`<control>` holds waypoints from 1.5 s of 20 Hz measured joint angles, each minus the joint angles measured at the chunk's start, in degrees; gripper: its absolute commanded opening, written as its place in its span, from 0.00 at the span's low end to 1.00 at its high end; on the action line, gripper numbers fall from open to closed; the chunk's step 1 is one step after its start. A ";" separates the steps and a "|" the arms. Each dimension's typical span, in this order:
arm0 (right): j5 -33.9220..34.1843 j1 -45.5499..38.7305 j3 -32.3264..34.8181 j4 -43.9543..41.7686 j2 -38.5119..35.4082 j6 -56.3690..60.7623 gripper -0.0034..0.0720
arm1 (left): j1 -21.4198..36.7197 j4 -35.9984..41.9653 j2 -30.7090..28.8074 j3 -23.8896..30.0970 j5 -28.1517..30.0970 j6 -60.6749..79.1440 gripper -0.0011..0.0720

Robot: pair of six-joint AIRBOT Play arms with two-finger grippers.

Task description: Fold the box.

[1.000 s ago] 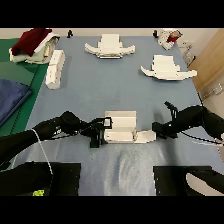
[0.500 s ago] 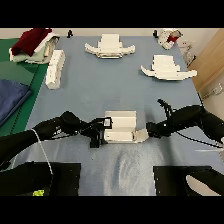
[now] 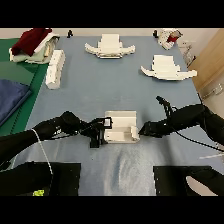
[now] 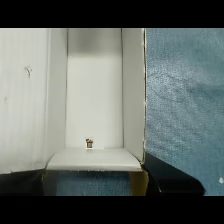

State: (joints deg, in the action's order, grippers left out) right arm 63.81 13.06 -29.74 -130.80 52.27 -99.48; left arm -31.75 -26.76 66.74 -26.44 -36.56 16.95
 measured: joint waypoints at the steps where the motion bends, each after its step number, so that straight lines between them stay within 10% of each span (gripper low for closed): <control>1: -0.52 1.20 -0.02 -0.20 0.11 0.02 0.56 | 0.00 0.00 0.00 0.00 0.00 0.00 0.55; 8: -6.54 10.45 -3.28 2.93 2.49 5.03 0.56 | 0.00 0.00 0.00 0.00 0.00 0.00 0.55; 23: -1.22 34.53 -20.46 38.95 18.91 50.07 0.55 | 0.00 0.00 0.00 0.00 0.00 0.02 0.55; 25: -0.61 35.21 -21.42 39.82 20.48 52.41 0.43 | 0.00 -0.02 0.00 0.00 -0.02 0.02 0.55; 27: 0.33 35.54 -21.88 41.20 21.35 54.38 0.05 | 0.00 -0.02 0.00 0.00 -0.04 0.02 0.55; 30: 1.01 35.82 -22.23 42.75 21.90 56.17 0.05 | 0.00 -0.02 -0.02 0.00 -0.09 0.00 0.55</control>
State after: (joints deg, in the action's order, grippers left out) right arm 64.82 48.88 -51.96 -88.05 74.17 -43.31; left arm -31.75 -26.79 66.72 -26.44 -36.64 16.95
